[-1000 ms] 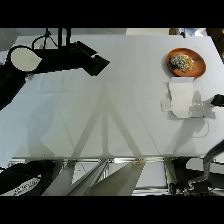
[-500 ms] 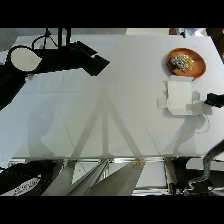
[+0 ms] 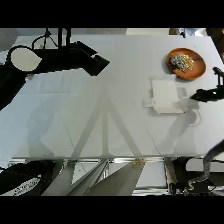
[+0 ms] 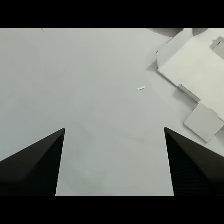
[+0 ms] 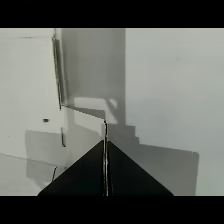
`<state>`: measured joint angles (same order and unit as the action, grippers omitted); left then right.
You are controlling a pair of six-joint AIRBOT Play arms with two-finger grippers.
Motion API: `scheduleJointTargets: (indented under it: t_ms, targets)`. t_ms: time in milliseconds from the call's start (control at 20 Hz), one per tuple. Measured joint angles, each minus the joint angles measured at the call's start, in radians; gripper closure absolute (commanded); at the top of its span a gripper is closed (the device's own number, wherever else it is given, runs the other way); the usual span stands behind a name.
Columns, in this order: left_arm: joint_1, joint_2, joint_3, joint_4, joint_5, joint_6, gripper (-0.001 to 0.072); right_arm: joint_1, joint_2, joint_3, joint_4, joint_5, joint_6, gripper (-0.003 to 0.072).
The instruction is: Fold the box and place the chain.
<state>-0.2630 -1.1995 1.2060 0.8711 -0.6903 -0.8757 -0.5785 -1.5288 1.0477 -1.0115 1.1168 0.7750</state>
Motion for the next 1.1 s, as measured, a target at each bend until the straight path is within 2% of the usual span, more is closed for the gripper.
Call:
scheduleJointTargets:
  t_ms: [200, 450, 850, 1100]
  targets:
    - [0.000, 0.000, 0.000, 0.000, 0.000, 0.000, 0.0014, 0.128, 0.000, 0.000, 0.226, 0.024, -0.093, 0.0674]
    - [0.000, 0.000, 0.000, 0.000, 0.000, 0.000, 0.0014, 0.315, -0.016, 0.000, 0.478, -0.044, -0.212, 0.0674]
    - [0.000, 0.000, 0.000, 0.000, 0.000, 0.000, 0.0014, 0.574, -0.046, -0.013, 0.919, -0.239, -0.570, 0.0673]
    - [0.000, 0.000, 0.000, 0.000, 0.000, 0.000, 0.0014, 0.652, -0.023, -0.122, 1.096, -0.374, -0.815, 0.0674]
